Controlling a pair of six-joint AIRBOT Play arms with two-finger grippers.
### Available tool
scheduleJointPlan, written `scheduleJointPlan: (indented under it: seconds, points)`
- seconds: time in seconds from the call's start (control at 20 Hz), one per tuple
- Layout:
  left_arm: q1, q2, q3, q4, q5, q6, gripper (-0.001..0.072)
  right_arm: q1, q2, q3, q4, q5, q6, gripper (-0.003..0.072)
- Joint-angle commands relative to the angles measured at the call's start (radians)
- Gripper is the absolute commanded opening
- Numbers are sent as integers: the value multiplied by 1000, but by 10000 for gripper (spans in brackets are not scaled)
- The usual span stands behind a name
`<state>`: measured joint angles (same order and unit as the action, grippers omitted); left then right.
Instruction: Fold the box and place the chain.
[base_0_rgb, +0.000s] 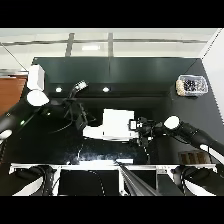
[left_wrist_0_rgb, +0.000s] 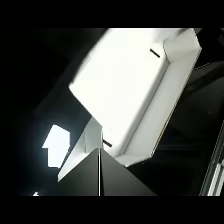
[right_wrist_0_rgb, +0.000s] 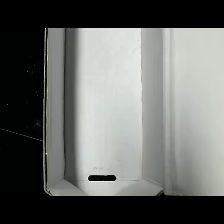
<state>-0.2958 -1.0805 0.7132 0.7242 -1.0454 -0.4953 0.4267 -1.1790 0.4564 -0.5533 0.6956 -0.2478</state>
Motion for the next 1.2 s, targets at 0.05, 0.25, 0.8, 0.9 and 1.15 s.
scheduleJointPlan:
  seconds: [0.05,0.25,0.8,0.9,1.15]
  points:
    - [8,107,-170,-44,42,298,33,0,0,0,1,0,0,185]
    - [-69,44,-190,-9,120,487,709,0,0,0,2,0,0,185]
    - [-195,-113,-125,6,278,559,676,0,0,0,2,0,0,185]
    - [-195,-113,-111,20,264,556,449,-1,0,0,2,0,0,185]
    - [-195,-115,-98,22,170,552,237,0,0,0,2,0,0,185]
